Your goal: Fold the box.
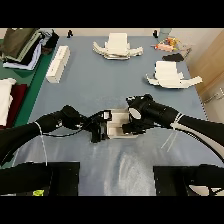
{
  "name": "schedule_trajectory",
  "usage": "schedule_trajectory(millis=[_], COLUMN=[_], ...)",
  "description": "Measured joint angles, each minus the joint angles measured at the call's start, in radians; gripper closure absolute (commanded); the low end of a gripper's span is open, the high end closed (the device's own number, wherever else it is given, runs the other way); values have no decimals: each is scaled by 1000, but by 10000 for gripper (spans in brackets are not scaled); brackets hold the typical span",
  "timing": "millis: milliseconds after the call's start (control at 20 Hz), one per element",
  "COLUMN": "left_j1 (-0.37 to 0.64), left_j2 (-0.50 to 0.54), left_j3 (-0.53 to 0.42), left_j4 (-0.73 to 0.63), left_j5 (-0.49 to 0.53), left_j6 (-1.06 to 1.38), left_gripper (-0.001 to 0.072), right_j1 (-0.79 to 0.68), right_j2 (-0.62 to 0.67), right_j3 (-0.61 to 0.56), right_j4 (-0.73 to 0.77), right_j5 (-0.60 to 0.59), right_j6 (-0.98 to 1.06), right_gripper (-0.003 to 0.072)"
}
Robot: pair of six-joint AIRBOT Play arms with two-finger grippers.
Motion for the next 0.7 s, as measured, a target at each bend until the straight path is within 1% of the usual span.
schedule_trajectory(millis=[50,100,150,200,550,700], left_j1=[0,0,0,0,0,0], left_j2=[0,0,0,0,0,0], left_j3=[0,0,0,0,0,0], left_j4=[0,0,1,1,2,2], left_j5=[-1,0,0,0,-1,-1], left_j6=[-2,0,2,5,5,3], left_gripper=[245,245,245,245,245,245], right_j1=[0,1,0,2,2,2], right_j2=[2,1,2,1,4,21], right_j3=[0,0,0,-1,-1,6], right_j4=[-3,-3,-5,-2,34,48], right_j5=[0,0,0,0,0,22], right_j6=[-4,-4,-12,-14,-17,-22], right_gripper=[681,586,316,217,218,218])
